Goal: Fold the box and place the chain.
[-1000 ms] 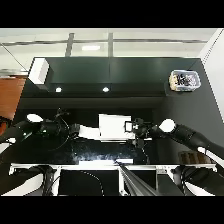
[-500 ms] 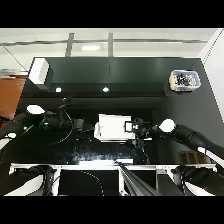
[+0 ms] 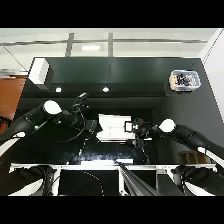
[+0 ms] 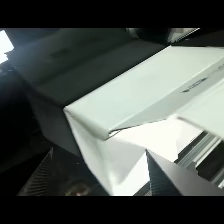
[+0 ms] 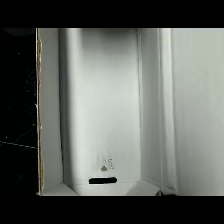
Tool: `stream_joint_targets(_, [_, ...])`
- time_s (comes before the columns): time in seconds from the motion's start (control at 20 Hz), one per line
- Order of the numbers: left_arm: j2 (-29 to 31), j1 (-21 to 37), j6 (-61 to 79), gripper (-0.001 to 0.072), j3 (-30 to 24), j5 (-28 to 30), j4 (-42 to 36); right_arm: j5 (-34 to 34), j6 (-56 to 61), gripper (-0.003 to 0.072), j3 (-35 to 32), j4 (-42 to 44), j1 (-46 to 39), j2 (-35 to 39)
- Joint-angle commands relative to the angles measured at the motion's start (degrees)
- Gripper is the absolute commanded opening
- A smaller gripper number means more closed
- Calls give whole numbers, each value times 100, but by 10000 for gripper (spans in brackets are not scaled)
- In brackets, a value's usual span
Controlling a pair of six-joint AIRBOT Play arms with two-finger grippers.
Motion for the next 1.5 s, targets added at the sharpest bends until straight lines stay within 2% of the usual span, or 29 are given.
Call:
stream_joint_targets(0.0, [4, -584, -1318, 705, 181, 420, 745, -2, 2, 455, -2, 0, 2, -4])
stream_joint_targets(0.25, [-13, -1270, -3464, 684, 442, 505, 2382, -11, 4, 455, -2, 0, 2, -4])
stream_joint_targets(0.45, [-127, -1875, -4839, 668, 686, 367, 3279, -15, 9, 455, -2, 2, 2, -4])
stream_joint_targets(0.5, [-173, -2020, -5191, 640, 728, 280, 3545, -15, 9, 455, -2, 0, 2, -4])
stream_joint_targets(0.55, [-212, -2135, -5416, 557, 754, 223, 3705, -15, 9, 455, -2, 0, 2, -4])
stream_joint_targets(0.65, [-273, -2280, -5484, 500, 817, 116, 3788, -15, 9, 455, -2, 0, 2, -4])
stream_joint_targets(0.85, [-396, -2319, -5901, 500, 907, -2, 3805, -15, 9, 455, -2, 0, 2, -4])
stream_joint_targets(1.1, [-787, -2332, -5901, 501, 1285, -282, 3873, -15, 7, 453, -2, 0, 2, -4])
stream_joint_targets(1.2, [-918, -2332, -5901, 500, 1410, -297, 3871, -13, 4, 296, -2, -7, 2, -4])
stream_joint_targets(1.45, [-1141, -2337, -5901, 496, 1637, -557, 3888, -13, 7, 294, -2, -4, 2, -4])
